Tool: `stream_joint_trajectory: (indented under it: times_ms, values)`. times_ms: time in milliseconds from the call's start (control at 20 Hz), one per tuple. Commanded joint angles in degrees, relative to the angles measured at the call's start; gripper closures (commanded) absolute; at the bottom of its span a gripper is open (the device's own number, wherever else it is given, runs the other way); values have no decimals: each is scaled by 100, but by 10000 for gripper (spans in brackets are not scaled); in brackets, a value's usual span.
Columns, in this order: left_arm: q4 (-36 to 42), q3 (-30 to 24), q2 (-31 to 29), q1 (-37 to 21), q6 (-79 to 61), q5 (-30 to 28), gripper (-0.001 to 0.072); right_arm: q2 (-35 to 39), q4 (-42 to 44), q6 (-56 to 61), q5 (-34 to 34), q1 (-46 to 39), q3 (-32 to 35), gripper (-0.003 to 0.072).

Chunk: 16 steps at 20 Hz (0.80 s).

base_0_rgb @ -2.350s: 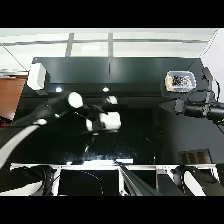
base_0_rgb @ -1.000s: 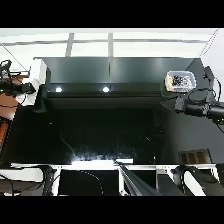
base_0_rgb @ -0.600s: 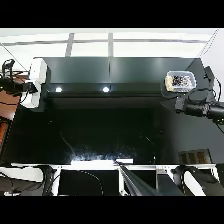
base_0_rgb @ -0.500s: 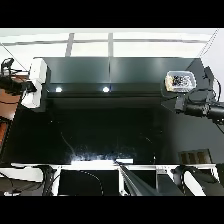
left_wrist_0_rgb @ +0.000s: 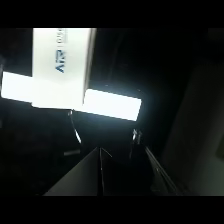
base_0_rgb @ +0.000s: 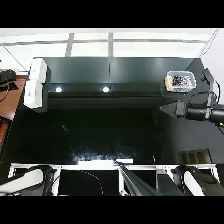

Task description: Fold the box and place the chain.

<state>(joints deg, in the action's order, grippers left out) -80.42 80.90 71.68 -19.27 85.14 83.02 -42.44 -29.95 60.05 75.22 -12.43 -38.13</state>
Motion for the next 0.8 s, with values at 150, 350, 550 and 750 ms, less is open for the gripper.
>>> stream_joint_trajectory:
  times_ms: [150,350,550,750]
  values:
    - [599,-2885,-3101,1547,-160,-2693,681,1360,-2319,269,-1062,4,345,669]
    - [573,-4830,-4378,2514,-157,-3414,681,1478,-2802,409,-2022,4,1012,668]
    - [575,-5630,-5066,2656,-157,-3475,680,1478,-2739,404,-2138,4,1161,666]
    - [577,-5735,-5359,2656,-157,-3460,679,1478,-2710,402,-2142,4,1161,666]
